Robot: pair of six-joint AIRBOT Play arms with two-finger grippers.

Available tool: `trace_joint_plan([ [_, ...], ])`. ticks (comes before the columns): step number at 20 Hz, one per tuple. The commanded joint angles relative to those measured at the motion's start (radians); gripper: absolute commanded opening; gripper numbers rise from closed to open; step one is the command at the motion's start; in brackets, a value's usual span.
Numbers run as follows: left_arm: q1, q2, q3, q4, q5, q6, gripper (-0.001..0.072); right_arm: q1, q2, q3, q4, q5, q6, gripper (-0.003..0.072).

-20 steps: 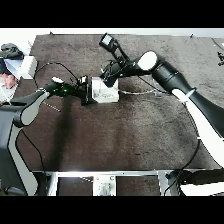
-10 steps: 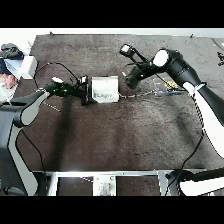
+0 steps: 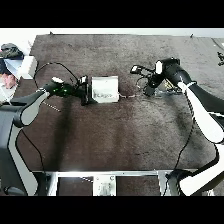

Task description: Fold the box and place the chain.

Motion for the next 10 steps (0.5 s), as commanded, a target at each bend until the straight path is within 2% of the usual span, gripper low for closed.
trace_joint_plan([
  [1, 0.001, 0.0, 0.0, 0.0, 0.0, 0.0, 0.0466, -0.004, -0.024, 0.001, -0.095, 0.005, -0.011, 0.0394],
  [8, 0.001, 0.0, 0.0, 0.0, 0.0, 0.0, 0.0466, -0.004, -0.073, 0.001, -0.131, -0.046, -0.048, 0.0391],
  [10, 0.001, 0.0, 0.0, 0.0, 0.0, 0.0, 0.0466, -0.004, -0.092, 0.001, -0.133, -0.029, -0.047, 0.0263],
])
